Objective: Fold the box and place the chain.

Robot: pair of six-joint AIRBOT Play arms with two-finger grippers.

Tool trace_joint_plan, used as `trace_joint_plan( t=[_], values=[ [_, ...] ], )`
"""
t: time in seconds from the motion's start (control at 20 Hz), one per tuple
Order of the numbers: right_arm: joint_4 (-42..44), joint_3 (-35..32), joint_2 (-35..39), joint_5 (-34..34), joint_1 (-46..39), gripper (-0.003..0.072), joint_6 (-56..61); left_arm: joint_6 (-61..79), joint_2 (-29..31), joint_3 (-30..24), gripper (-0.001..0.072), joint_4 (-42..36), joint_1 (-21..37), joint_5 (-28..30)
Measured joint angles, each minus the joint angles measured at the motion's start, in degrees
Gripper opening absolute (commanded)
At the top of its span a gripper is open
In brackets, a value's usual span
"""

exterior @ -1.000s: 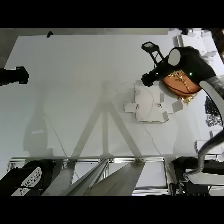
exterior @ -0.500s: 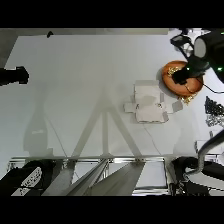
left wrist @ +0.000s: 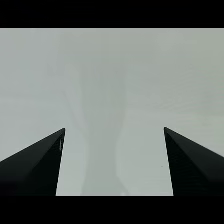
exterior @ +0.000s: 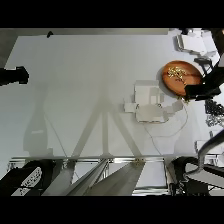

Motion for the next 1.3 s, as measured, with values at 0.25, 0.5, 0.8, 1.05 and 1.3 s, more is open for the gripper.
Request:
trace_joint_plan(
  t=[0.25, 0.5, 0.8, 1.05, 1.3],
  values=[
    [5.14, -8.35, -0.55, -9.68, -1.09, 0.0463, -0.48, 0.0, 0.0, 0.0, 0.0692, 0.0, 0.0, 0.02],
    [6.86, -10.58, -3.85, -14.1, -1.36, 0.029, -0.59, 0.0, 0.0, 0.0, 0.0692, 0.0, 0.0, 0.0],
    [8.9, -11.06, -5.7, -17.42, -1.33, 0.0007, -3.45, 0.0, 0.0, 0.0, 0.0692, 0.0, 0.0, 0.0],
    [18.18, -11.41, -1.14, -18.4, 2.51, 0.0006, -13.66, 0.0, 0.0, 0.0, 0.0692, 0.0, 0.0, 0.02],
    [25.99, -18.8, 10.97, -32.0, 11.28, 0.0006, -17.31, 0.0, 0.0, 0.0, 0.0692, 0.02, 0.0, 0.0]
  ],
)
